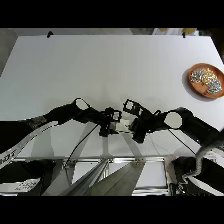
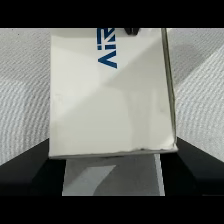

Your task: Fold the box and place the chain.

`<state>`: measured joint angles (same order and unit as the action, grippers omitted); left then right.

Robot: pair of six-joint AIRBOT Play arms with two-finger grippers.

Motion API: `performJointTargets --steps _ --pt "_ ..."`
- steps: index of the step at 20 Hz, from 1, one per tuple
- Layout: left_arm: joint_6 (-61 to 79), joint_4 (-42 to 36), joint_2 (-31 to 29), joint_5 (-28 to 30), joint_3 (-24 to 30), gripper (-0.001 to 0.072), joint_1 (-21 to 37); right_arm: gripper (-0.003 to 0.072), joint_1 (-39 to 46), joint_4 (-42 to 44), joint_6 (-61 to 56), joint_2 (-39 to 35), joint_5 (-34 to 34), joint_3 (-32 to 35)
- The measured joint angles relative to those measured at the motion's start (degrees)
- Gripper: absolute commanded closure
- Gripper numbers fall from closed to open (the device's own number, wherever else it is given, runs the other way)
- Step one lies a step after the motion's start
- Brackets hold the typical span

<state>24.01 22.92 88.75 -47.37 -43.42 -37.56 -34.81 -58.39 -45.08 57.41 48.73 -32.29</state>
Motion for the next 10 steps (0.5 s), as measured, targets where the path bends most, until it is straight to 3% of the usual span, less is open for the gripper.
performJointTargets --steps 10 --pt "0.0 -0.1 0.0 0.0 0.0 0.0456 0.0 0.0668 -0.1 -3.7 -1.2 -0.3 -0.1 0.0"
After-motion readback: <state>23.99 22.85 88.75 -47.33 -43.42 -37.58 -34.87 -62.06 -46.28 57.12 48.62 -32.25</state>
